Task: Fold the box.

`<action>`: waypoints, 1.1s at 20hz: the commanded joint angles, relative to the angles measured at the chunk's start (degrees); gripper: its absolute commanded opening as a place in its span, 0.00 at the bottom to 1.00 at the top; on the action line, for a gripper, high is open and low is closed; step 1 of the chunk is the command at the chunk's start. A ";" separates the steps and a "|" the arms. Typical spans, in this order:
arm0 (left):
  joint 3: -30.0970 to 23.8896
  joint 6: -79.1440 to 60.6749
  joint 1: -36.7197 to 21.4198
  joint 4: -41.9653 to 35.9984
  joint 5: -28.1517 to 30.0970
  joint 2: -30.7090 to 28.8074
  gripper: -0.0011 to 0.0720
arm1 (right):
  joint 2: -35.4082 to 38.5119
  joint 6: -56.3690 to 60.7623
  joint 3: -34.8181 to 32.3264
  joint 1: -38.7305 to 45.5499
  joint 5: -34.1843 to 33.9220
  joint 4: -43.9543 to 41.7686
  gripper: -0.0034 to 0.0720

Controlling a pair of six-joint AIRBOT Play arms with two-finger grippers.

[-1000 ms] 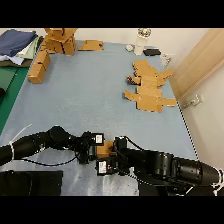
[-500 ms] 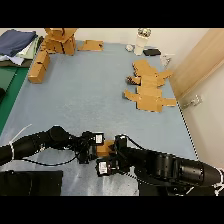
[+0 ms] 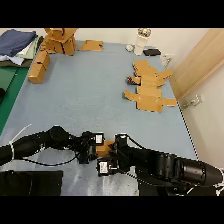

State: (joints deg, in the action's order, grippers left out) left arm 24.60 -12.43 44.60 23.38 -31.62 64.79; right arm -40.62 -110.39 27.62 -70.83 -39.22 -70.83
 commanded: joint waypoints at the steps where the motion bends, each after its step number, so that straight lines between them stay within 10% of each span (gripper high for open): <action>1: -0.02 0.02 0.02 -0.02 0.13 0.00 0.65 | 1.11 0.02 0.04 0.00 0.13 0.00 0.40; 5: -0.02 0.02 0.02 -0.02 0.11 0.00 0.65 | 0.66 0.02 0.02 0.02 0.13 0.15 0.39; 7: -0.02 0.02 0.02 -0.02 0.11 0.00 0.65 | 0.11 0.02 0.02 0.02 -0.31 0.11 0.17; 22: -0.02 0.02 0.02 -0.02 0.11 0.00 0.65 | -3.39 -0.02 -0.09 0.02 -0.85 -7.72 0.17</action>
State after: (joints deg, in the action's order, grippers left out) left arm 24.60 -12.45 44.60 23.38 -31.59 64.79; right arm -42.98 -110.41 27.55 -70.81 -39.72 -76.75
